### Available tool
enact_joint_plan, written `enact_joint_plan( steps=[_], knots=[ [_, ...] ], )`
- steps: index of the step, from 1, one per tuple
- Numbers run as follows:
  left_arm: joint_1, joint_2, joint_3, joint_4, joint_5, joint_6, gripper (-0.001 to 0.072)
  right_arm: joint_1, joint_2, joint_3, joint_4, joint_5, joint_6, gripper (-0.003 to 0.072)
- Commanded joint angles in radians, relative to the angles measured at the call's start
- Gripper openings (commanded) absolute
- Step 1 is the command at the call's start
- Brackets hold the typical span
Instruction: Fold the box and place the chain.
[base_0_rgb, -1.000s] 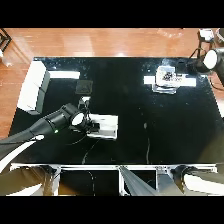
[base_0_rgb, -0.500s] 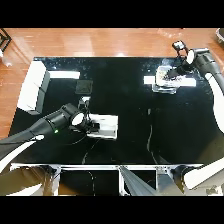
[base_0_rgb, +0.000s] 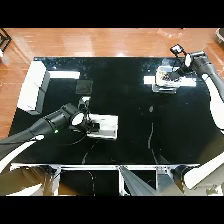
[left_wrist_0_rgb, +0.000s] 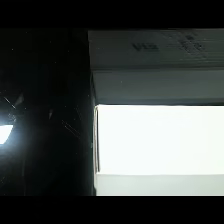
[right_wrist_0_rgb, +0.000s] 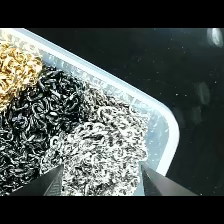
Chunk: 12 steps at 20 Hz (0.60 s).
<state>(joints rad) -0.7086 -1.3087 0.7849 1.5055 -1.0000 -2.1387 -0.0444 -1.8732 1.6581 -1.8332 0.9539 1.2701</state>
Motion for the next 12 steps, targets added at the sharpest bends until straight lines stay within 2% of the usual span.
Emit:
enact_joint_plan(
  steps=[1, 9, 10, 11, 12],
  knots=[
    [0.0, 0.0, 0.001, 0.0, 0.001, 0.0, 0.0029, -0.003, -0.015, 0.001, 0.0, -0.012, -0.002, 0.0534],
    [0.0, 0.0, 0.001, 0.0, 0.0, 0.0, 0.003, 0.001, -0.045, 0.001, 0.001, -0.005, 0.005, 0.0531],
    [0.0, 0.0, 0.001, 0.0, 0.0, 0.0, 0.0029, 0.001, -0.045, 0.001, 0.001, 0.002, 0.005, 0.0393],
    [0.0, 0.0, 0.001, 0.0, 0.0, 0.0, 0.003, 0.001, -0.045, 0.004, 0.0, 0.016, 0.005, 0.0164],
    [0.0, 0.0, 0.001, 0.0, 0.0, 0.0, 0.003, 0.001, -0.045, 0.01, 0.0, 0.032, 0.005, 0.004]
  ],
)
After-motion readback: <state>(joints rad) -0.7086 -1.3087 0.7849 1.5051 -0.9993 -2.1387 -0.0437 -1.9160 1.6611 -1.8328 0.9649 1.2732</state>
